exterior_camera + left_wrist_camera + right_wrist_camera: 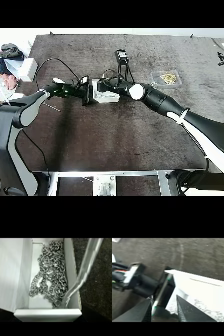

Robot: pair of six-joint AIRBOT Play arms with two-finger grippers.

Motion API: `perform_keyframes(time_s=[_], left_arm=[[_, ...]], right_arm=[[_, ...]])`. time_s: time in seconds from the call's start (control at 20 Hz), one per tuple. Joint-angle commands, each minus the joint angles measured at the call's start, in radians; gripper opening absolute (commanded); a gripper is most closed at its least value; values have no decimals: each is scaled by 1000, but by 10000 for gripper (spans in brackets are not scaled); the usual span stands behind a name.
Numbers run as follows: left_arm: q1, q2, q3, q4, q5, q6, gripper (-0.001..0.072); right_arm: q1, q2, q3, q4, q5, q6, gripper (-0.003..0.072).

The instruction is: Fold the box and place the chain.

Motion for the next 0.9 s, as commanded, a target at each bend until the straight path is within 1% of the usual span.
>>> perform_keyframes(time_s=[0.0, 0.1, 0.15, 0.3, 0.4, 0.5, 0.6, 0.7, 0.85], left_arm=[[0, 0, 0, 0, 0, 0, 326], [0, 0, 0, 0, 0, 0, 326], [0, 0, 0, 0, 0, 0, 326], [0, 0, 0, 0, 0, 0, 326], [0, 0, 0, 0, 0, 0, 326], [0, 0, 0, 0, 0, 0, 325], [0, 0, 0, 0, 0, 0, 326], [0, 0, 0, 0, 0, 0, 326], [0, 0, 0, 0, 0, 0, 326]], right_arm=[[-56, -13, 0, -43, 47, 1, 336], [-130, 0, -3, -92, 141, 1, 336], [-172, 14, -18, -121, 164, 1, 337], [-336, 86, -131, -129, 166, 10, 338], [-452, 89, -187, -129, 169, 55, 338], [-542, 57, -218, -118, 169, 77, 338], [-588, 0, -218, -106, 149, 77, 339], [-597, -54, -204, -70, 106, 76, 338], [-589, -130, -161, -14, 78, 72, 338]])
